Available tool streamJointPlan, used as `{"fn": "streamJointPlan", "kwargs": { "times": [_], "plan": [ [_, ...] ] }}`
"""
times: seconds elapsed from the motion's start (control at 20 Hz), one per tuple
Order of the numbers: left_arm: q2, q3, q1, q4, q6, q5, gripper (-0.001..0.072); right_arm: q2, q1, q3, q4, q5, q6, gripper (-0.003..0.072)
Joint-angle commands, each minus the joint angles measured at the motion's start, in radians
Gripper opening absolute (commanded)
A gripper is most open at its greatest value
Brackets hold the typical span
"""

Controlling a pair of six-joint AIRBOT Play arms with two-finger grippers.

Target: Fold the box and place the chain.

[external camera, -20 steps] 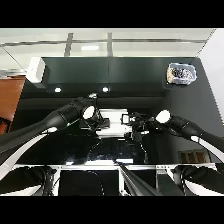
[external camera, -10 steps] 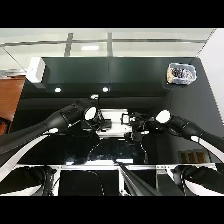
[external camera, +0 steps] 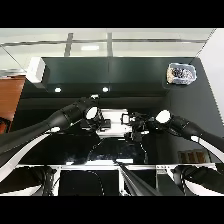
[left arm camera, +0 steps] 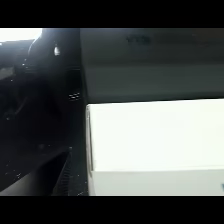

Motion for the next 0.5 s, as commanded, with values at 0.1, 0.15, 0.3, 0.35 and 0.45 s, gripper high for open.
{"fn": "streamJointPlan", "kwargs": {
  "times": [0.1, 0.15, 0.3, 0.35, 0.45],
  "plan": [
    [-0.017, 0.027, -0.042, 0.092, -0.029, -0.041, 0.0272, 0.000, 0.001, 0.000, 0.000, 0.000, 0.000, 0.0428],
    [-0.018, 0.027, -0.044, 0.097, -0.055, -0.040, 0.0261, 0.000, 0.001, 0.000, 0.000, 0.000, 0.000, 0.0427],
    [-0.018, 0.027, -0.044, 0.095, -0.063, -0.034, 0.0115, 0.000, 0.001, 0.000, 0.000, 0.000, 0.000, 0.0427],
    [-0.018, 0.027, -0.044, 0.092, -0.063, -0.030, 0.0025, 0.000, 0.001, 0.000, 0.000, 0.000, 0.000, 0.0428],
    [-0.018, 0.027, -0.044, 0.069, -0.063, -0.014, 0.0025, 0.000, 0.001, 0.000, 0.000, 0.000, 0.000, 0.0428]
  ]
}}
